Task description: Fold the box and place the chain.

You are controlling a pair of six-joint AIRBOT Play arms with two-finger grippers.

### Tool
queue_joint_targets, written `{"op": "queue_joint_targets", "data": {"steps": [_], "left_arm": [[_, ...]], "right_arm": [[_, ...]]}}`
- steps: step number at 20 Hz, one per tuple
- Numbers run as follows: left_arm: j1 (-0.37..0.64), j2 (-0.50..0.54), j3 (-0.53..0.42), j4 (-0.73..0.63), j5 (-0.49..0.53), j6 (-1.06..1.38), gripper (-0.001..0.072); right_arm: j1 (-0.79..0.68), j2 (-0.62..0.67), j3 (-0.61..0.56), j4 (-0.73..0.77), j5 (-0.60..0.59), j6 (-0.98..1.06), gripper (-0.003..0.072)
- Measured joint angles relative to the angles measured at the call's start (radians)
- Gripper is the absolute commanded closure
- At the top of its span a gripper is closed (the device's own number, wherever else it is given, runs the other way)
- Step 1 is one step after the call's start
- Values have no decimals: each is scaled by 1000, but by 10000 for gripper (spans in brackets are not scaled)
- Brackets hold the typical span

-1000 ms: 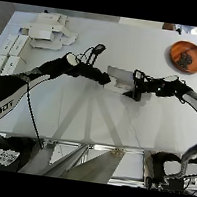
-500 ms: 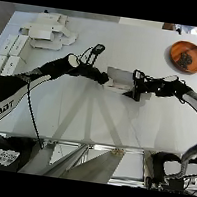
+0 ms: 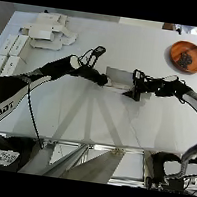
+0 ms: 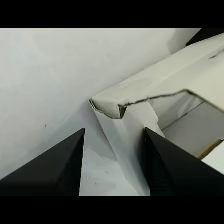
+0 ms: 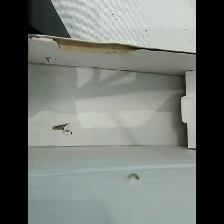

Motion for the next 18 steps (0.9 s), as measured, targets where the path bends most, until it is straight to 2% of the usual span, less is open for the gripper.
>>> {"op": "queue_joint_targets", "data": {"steps": [9,11,16,18], "left_arm": [[-35,29,15,113,-1,-193,292],[-45,32,26,122,0,-232,227],[-58,35,89,142,-29,-284,226],[-59,35,126,192,-62,-334,226]], "right_arm": [[0,0,0,-6,-3,0,187],[0,0,0,-6,-3,0,187],[0,0,0,-4,-3,0,187],[0,0,0,-4,-2,0,187]]}}
